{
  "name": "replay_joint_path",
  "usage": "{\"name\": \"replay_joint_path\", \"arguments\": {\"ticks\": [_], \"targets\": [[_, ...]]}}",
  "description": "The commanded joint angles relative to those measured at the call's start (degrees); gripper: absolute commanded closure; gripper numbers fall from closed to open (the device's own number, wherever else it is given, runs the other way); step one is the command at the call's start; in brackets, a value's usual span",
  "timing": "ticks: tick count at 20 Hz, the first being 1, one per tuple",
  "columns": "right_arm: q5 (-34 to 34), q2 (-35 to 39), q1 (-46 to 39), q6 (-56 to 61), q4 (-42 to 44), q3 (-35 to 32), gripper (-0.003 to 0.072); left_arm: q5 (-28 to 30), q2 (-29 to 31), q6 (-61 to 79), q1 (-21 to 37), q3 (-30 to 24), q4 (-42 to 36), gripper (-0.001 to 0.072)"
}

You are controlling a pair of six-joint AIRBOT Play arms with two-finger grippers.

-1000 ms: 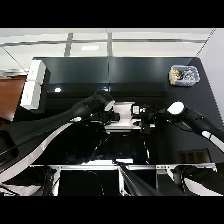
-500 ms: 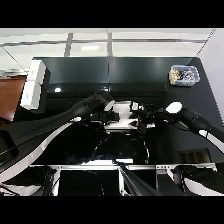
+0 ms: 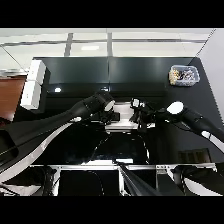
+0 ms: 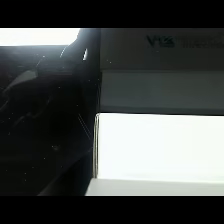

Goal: Fold the box and place the chain.

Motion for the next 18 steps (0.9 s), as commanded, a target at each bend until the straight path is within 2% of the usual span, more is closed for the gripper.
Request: {"name": "replay_joint_path", "arguments": {"ticks": [1,3,4,7,8,10,14,16,18], "targets": [[3.72,5.53,-1.9,25.33,-14.1,1.42,0.0667,-0.22,0.0,0.04,0.02,0.02,0.11,0.068],[12.07,9.73,-8.2,41.77,-22.1,4.2,0.0667,-0.22,0.0,0.02,0.02,0.02,0.13,0.068],[13.66,11.13,-12.68,49.81,-24.72,4.66,0.0667,-0.2,0.0,0.02,0.02,0.02,0.13,0.068],[12.15,10.82,-30.25,78.31,-27.19,1.31,0.0667,-0.17,0.0,0.02,0.02,0.02,0.13,0.068],[11.3,10.21,-34.03,81.2,-24.41,-1.36,0.0667,-0.02,0.0,0.02,0.02,0.02,0.11,0.068],[13.86,7.34,-37.13,73.5,-15.43,-5.18,0.0667,-0.04,0.0,0.02,0.02,0.02,0.13,0.068],[21.35,-2.86,-32.04,58.51,-0.79,-5.88,0.0667,-0.04,0.0,0.02,0.02,0.02,0.13,0.068],[19.85,-5.88,-26.82,55.39,4.63,-5.84,0.0667,-0.26,0.0,0.04,0.02,0.02,0.13,0.068],[17.22,-6.67,-21.94,52.92,6.19,-5.55,0.0667,-0.24,0.0,0.04,0.02,0.02,0.15,0.068]]}}
